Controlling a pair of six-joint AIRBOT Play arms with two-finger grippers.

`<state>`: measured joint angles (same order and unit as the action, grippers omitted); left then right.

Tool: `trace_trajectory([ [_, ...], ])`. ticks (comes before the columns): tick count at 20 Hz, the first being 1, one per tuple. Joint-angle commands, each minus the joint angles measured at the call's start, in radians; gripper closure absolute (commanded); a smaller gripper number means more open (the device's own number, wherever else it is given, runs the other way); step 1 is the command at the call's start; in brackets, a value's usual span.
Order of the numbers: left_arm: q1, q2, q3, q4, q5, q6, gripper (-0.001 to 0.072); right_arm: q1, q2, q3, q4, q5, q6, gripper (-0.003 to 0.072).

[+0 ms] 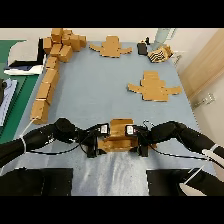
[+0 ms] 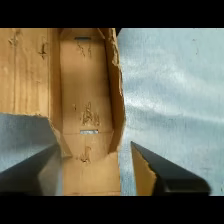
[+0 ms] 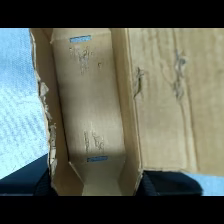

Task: Fold the box.

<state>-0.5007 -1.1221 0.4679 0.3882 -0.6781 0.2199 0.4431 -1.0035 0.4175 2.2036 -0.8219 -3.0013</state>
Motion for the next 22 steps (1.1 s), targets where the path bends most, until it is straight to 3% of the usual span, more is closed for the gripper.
trace_trajectory([
  [1,-0.02,-0.033,0.024,-0.004,0.013,-0.037,0.0313,0.001,0.001,0.001,0.0,0.001,0.0,0.01],
  [2,-0.027,-0.034,0.026,-0.001,0.017,-0.037,0.037,0.001,0.001,0.001,0.0,0.001,0.0,0.01],
  [3,-0.03,-0.034,0.028,0.001,0.017,-0.036,0.0371,0.001,0.001,0.001,0.0,0.0,0.0,0.01],
  [4,-0.033,-0.034,0.028,0.002,0.022,-0.034,0.0425,0.001,0.001,0.001,0.0,0.001,0.0,0.01],
  [5,-0.034,-0.034,0.028,0.017,0.035,-0.034,0.0525,0.001,0.001,0.001,0.0,0.001,0.0,0.01],
  [6,-0.036,-0.036,0.028,0.023,0.053,-0.034,0.0536,0.001,0.001,0.001,0.0,0.001,0.0,0.01],
  [22,-0.116,-0.065,0.039,-0.101,0.153,-0.013,0.0536,0.001,0.001,0.001,0.0,0.001,0.0,0.01],
])
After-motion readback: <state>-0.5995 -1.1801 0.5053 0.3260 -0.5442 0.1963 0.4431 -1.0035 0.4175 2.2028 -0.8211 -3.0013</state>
